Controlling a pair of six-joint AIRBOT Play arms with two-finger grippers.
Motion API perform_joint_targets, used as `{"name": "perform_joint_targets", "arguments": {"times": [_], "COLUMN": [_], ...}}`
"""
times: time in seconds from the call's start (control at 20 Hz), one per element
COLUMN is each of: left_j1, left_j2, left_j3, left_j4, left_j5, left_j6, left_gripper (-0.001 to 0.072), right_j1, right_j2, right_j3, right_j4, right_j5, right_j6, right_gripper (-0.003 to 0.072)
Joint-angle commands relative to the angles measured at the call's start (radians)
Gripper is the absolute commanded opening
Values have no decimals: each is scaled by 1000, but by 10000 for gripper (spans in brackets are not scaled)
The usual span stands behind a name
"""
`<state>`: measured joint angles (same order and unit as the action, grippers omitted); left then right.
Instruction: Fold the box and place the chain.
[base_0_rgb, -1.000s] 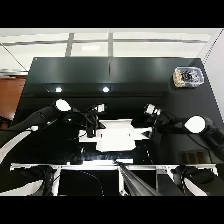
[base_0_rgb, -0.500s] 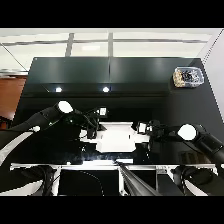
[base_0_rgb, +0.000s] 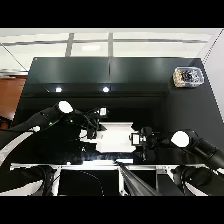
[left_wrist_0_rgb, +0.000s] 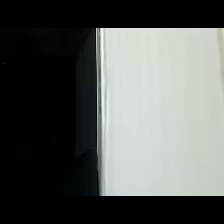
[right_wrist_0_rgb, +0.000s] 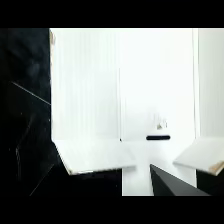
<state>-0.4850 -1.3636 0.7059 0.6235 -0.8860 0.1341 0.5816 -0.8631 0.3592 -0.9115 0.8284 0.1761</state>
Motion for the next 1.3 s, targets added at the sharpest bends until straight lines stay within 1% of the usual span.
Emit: {"name": "perform_joint_targets", "arguments": {"times": [0.0,0.25,0.3,0.35,0.55,0.7,0.75,0.85,1.0,1.1,1.25], "left_j1": [-1,-1,-1,-1,-1,0,0,0,0,0,0], "left_j2": [-1,-1,-1,-1,-1,-1,-1,-1,-1,-1,-1], "left_j3": [-1,-1,-1,-1,-1,-1,-1,-1,-1,-1,-1], "left_j4": [1,1,1,0,1,0,0,0,0,0,0], "left_j5": [0,0,0,0,0,0,0,0,0,0,0], "left_j6": [0,0,0,0,0,0,0,0,0,0,-1], "left_gripper": [30,30,30,30,31,30,30,31,30,31,30], "right_j1": [63,141,143,142,90,-25,-59,-105,-109,-109,-109], "right_j2": [-25,-65,-65,-64,-58,-58,-58,-58,-63,-81,-127], "right_j3": [-3,-3,-2,3,77,137,151,156,155,154,155], "right_j4": [26,97,130,133,13,13,13,21,37,87,204], "right_j5": [-102,-168,-192,-204,-154,-78,-51,-39,-39,-39,-19], "right_j6": [-1,6,43,93,207,213,208,169,117,77,-35], "right_gripper": [705,705,705,705,706,714,713,713,712,712,712]}}
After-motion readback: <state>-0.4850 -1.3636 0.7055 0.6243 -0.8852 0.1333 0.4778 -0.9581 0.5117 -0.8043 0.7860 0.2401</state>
